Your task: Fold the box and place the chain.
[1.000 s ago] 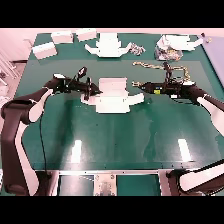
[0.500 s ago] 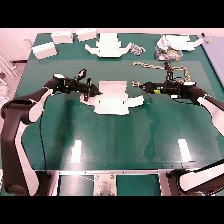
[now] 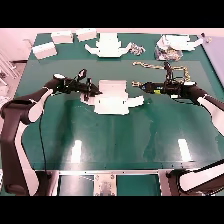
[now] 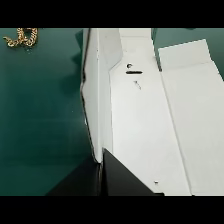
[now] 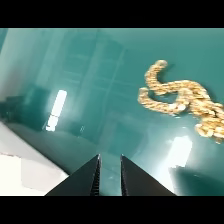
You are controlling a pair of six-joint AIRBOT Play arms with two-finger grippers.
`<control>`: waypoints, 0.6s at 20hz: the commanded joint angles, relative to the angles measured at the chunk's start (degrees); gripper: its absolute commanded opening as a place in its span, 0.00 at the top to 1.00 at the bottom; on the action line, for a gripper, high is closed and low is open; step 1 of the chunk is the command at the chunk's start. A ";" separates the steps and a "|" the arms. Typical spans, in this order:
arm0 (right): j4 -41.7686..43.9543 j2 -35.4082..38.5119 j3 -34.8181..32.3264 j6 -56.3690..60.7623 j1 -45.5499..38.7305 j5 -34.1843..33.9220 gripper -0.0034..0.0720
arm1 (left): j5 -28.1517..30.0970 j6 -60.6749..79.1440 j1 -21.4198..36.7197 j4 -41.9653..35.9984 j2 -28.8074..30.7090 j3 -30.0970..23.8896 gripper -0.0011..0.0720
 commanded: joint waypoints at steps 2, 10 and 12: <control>0.59 4.61 -2.27 -6.34 1.68 2.84 0.75 | 0.39 -0.02 0.04 0.57 -0.04 -0.02 0.96; -9.11 20.96 -15.98 -8.46 8.52 -1.29 0.76 | 0.35 -0.13 0.04 0.52 -0.04 -0.02 0.96; -13.79 22.88 -19.06 -9.70 11.72 -4.72 0.76 | 0.26 -0.46 0.04 0.52 -0.04 -0.02 0.96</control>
